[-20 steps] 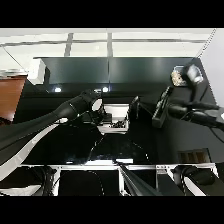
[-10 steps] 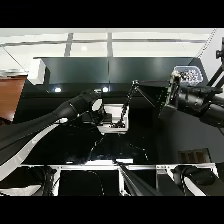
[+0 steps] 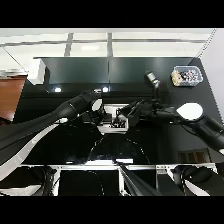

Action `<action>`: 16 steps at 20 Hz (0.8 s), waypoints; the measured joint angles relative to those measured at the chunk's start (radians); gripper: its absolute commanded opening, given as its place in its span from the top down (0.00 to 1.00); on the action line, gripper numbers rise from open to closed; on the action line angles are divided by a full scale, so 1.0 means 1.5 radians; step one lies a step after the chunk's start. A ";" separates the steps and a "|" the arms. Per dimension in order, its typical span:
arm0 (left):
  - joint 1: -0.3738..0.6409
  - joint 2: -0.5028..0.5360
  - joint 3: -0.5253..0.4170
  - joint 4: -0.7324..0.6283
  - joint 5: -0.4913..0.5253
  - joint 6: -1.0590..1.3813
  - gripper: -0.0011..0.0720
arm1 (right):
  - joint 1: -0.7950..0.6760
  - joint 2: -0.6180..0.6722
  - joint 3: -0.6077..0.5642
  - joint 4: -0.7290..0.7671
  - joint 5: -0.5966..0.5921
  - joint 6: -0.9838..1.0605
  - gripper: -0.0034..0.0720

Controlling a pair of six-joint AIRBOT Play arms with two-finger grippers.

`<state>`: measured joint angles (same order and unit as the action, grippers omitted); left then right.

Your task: Fold the box and place the chain.

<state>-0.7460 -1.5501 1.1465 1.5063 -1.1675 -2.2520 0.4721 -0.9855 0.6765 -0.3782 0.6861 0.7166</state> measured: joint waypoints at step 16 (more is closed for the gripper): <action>0.002 0.017 0.020 0.005 -0.032 -0.004 0.10 | -0.199 0.045 -0.010 -0.137 0.197 0.026 0.50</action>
<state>-0.7425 -1.5242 1.1763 1.5143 -1.2148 -2.2585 0.1734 -0.9188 0.6621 -0.5842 0.9817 0.7563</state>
